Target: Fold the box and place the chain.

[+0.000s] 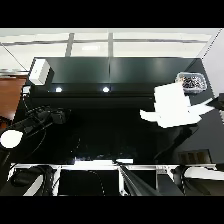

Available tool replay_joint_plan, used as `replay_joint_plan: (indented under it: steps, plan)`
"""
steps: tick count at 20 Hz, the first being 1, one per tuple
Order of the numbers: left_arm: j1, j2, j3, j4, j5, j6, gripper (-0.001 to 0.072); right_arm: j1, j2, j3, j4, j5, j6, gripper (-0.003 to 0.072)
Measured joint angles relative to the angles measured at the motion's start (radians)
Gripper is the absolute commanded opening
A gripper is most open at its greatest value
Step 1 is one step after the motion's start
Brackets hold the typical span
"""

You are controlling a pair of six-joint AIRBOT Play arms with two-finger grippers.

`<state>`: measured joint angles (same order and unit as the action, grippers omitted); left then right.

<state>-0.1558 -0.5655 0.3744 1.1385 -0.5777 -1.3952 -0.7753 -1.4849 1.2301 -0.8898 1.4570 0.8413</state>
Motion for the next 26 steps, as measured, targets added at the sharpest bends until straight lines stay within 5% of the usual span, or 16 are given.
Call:
replay_joint_plan:
  steps: [8,14,19,26]
  plan:
    - [-0.023,-0.056,0.03,-0.018,0.003,0.036,0.0706,0.159,0.394,-0.515,0.409,-0.169,-0.171,0.0015]
    - [-0.09,-0.318,0.179,-0.109,-0.029,0.078,0.0706,0.501,0.666,-0.868,0.603,-0.478,-0.218,0.0014]
    - [-0.079,-0.586,0.308,-0.277,-0.214,0.197,0.0706,0.783,0.725,-0.97,0.684,-0.715,-0.224,0.0014]
    - [-0.013,-0.89,0.396,-0.705,-0.515,0.667,0.0684,0.931,0.738,-0.993,0.704,-0.813,-0.223,0.0014]
